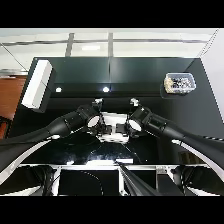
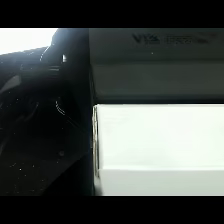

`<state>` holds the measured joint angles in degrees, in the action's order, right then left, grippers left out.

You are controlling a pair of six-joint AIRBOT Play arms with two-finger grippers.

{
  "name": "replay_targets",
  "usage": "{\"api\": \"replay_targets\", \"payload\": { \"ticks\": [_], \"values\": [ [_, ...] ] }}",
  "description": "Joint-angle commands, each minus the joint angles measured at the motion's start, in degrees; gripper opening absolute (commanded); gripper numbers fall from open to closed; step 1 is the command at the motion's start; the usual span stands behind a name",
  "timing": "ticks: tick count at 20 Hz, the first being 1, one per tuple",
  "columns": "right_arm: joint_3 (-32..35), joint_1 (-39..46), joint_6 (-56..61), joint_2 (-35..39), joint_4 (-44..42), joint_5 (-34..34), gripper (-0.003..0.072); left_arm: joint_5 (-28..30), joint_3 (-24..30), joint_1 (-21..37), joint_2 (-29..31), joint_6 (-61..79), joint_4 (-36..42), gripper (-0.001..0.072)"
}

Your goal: Fold the box and place the chain.

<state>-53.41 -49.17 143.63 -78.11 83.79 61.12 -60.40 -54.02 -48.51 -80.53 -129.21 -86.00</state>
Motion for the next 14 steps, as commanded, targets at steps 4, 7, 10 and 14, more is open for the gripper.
{"api": "replay_targets", "payload": {
  "ticks": [4, 7, 10, 14],
  "values": [
    [-0.2, -0.11, 2.12, -0.79, -0.35, 0.15, 0.0094, -0.07, -0.02, 0.02, -0.02, -0.02, -0.13, 0.0029],
    [-0.22, -0.24, 2.8, -0.79, -0.37, -0.79, 0.0016, -0.09, -0.02, 0.04, -0.02, -0.02, -0.13, 0.003],
    [-0.2, -0.24, 2.89, -0.76, -0.15, -0.83, 0.0039, -0.09, -0.02, 0.02, -0.02, -0.02, -0.11, 0.003],
    [-0.22, -0.24, 2.54, -0.76, -0.15, -0.74, 0.0072, -0.09, -0.02, 0.02, -0.02, -0.02, -0.11, 0.003]
  ]
}}
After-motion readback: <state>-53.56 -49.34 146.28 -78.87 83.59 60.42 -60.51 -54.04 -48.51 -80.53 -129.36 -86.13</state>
